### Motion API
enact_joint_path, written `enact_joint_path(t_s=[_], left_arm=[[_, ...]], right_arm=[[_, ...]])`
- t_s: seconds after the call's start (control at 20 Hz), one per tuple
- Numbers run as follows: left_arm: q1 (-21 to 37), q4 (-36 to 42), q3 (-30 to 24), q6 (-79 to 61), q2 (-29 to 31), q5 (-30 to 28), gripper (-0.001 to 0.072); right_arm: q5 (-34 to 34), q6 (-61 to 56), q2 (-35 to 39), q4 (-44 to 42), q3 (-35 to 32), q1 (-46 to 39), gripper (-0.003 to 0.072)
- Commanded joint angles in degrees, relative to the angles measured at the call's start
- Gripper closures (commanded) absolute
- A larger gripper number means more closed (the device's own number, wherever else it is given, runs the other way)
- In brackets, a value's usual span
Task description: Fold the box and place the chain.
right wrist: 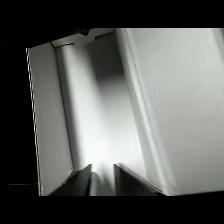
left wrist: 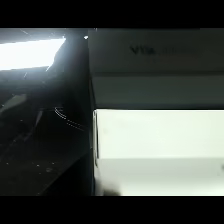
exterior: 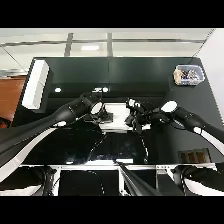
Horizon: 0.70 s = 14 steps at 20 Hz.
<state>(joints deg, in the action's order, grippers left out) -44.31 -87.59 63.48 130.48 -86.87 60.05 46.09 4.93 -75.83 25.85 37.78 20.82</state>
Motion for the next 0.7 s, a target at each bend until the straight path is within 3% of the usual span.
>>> enact_joint_path(t_s=[0.0, 0.05, 0.15, 0.25, 0.45, 0.55, 0.65], left_arm=[[0.02, -0.2, 0.04, -0.09, 0.04, 0.22, 0.0684], [0.02, -0.2, 0.04, -0.09, 0.04, 0.2, 0.0684], [0.02, -0.22, 0.04, -0.07, 0.04, 0.2, 0.0684], [0.02, -0.22, 0.04, -0.09, 0.04, 0.2, 0.0684], [0.02, -0.22, 0.04, -0.09, 0.04, 0.2, 0.0684], [0.02, -0.22, 0.04, -0.07, 0.04, 0.2, 0.0684], [0.02, -0.22, 0.04, -0.07, 0.04, 0.17, 0.0684]], right_arm=[[0.0, 0.24, -0.04, 0.22, -0.02, 0.0, 0.0322], [0.44, -0.2, -0.02, 1.22, 0.0, 0.0, 0.0652], [1.79, -4.74, 0.44, 3.45, 0.02, -0.07, 0.0671], [4.28, -21.29, 3.61, 6.34, 0.9, -1.38, 0.0671], [13.42, -48.89, 14.08, 22.88, 3.43, -12.81, 0.0671], [11.19, -65.57, 15.43, 29.55, 3.23, -21.46, 0.0671], [6.25, -74.25, 15.26, 27.78, 1.22, -29.4, 0.0671]])
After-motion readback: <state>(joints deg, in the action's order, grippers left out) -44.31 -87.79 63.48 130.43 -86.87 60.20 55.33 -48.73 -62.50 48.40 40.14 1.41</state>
